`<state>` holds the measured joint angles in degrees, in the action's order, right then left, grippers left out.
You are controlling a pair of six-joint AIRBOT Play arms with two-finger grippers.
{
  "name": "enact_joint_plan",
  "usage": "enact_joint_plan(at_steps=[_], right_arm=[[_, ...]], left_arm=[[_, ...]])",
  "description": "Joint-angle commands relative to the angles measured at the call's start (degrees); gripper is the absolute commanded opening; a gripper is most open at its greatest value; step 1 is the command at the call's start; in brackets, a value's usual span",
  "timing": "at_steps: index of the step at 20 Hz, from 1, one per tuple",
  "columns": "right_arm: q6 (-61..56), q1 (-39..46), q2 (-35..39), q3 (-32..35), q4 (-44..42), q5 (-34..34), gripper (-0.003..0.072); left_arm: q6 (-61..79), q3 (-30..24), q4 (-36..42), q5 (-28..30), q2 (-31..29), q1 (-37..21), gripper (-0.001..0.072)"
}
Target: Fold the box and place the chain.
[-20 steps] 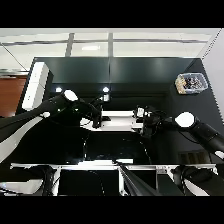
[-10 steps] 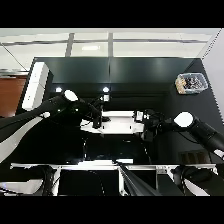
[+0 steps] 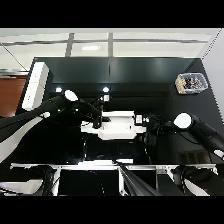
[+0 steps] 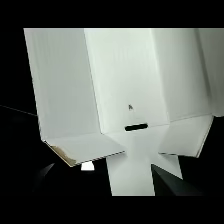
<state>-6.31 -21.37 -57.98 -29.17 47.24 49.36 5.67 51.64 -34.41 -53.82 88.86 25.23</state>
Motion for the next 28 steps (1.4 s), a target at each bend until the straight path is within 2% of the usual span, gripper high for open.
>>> enact_joint_plan(at_steps=[1, 5, 8, 11, 18, 21, 25, 28], right_arm=[[-0.7, -1.5, -0.1, 1.5, -5.7, -1.1, 0.0713], [-0.6, -5.5, -0.1, 1.9, -12.8, -9.8, 0.0714], [0.2, -5.6, 0.1, 1.3, -10.0, -15.3, 0.0713], [0.3, -5.6, 0.1, -1.9, -2.9, -12.7, 0.0707], [1.8, -1.6, 0.0, -3.4, -3.8, -9.1, 0.0707], [3.7, 1.5, -0.8, -3.4, -8.7, -7.9, 0.0707], [13.1, 2.1, -4.6, -3.4, -18.3, -5.7, 0.0707], [15.2, 2.1, -7.0, -3.1, -19.5, -3.7, 0.0707]], left_arm=[[0.1, 0.0, -0.1, 0.1, 0.0, 0.0, 0.0032], [0.1, 0.0, -0.1, 0.0, 0.0, 0.0, 0.0032], [0.1, 0.0, -0.1, 0.0, 0.0, 0.0, 0.0032], [0.1, 0.0, 0.0, 0.0, 0.0, 0.0, 0.0032], [0.1, 0.0, -0.1, 0.0, 0.0, 0.0, 0.0032], [0.1, 0.0, -0.1, 0.0, 0.0, 0.0, 0.0032], [0.1, 0.0, 0.0, 0.0, 0.0, 0.0, 0.0031], [0.1, 0.0, -0.1, 0.0, 0.0, 0.0, 0.0032]])
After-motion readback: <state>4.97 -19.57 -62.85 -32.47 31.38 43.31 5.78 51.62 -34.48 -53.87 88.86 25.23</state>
